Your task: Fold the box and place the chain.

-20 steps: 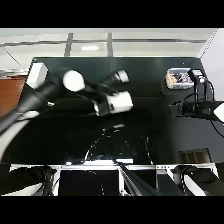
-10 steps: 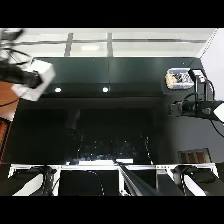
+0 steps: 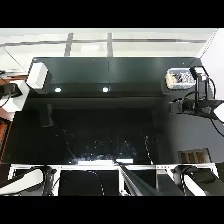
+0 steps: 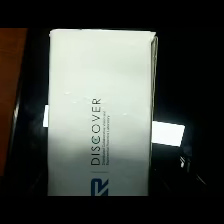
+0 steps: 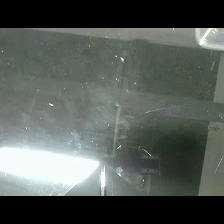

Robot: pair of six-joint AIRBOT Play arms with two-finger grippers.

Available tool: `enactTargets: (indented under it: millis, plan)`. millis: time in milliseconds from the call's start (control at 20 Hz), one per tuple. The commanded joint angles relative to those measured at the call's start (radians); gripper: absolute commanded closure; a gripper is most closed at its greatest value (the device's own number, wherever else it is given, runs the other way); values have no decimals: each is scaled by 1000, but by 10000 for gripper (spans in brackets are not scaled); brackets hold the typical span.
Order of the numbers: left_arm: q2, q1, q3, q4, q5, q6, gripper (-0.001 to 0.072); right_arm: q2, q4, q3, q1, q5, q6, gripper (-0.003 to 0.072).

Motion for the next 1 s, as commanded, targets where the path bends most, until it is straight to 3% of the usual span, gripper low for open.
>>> enactTargets:
  millis: [0, 200, 400, 450, 550, 700, 950]
  plan:
    - [-115, 6, -4, -67, 124, 104, 360, -1, 0, 0, 0, -7, 12, 671]
    - [-218, -3, -4, -74, 230, 103, 359, -2, 0, 0, 0, -9, 24, 671]
    - [-283, -5, -3, -115, 270, 122, 357, -2, 0, 0, 0, -24, 39, 671]
    - [-290, -8, -4, -116, 278, 122, 318, -2, 0, 0, 0, -23, 44, 671]
    - [-292, -16, -1, -116, 281, 122, 16, -2, 0, 0, 0, -23, 56, 671]
    - [-270, -27, 67, -117, 193, 103, -7, -2, 0, 0, 0, -23, 60, 671]
    - [-166, -58, 295, -119, -15, -30, 2, -2, 22, 0, 10, -48, 55, 671]
